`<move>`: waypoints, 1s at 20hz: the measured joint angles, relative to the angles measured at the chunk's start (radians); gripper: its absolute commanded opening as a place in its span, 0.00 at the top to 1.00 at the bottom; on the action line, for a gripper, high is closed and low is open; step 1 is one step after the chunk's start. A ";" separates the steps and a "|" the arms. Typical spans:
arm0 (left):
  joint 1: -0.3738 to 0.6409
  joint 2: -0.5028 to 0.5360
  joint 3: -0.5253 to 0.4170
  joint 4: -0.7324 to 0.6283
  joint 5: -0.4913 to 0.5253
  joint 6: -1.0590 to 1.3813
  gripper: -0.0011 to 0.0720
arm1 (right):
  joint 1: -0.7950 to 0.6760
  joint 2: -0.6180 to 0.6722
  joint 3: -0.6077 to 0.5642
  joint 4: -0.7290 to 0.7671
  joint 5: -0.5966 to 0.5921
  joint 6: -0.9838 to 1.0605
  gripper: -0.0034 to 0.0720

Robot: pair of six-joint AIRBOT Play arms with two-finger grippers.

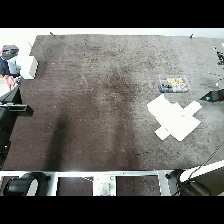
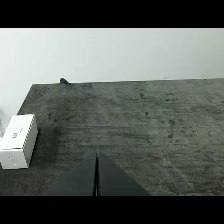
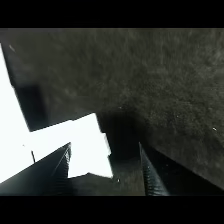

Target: Fold the box and place the chain.

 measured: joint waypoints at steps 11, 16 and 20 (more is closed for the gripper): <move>0.000 0.000 0.000 0.000 0.000 0.000 0.97 | 0.064 -0.129 0.058 -0.061 0.114 -0.061 0.32; 0.000 0.000 0.000 0.000 0.000 0.000 0.97 | 0.069 -0.136 0.040 -0.046 0.199 -0.064 0.32; 0.000 0.000 0.000 0.000 0.000 0.000 0.97 | 0.069 -0.137 -0.008 -0.045 0.247 -0.064 0.74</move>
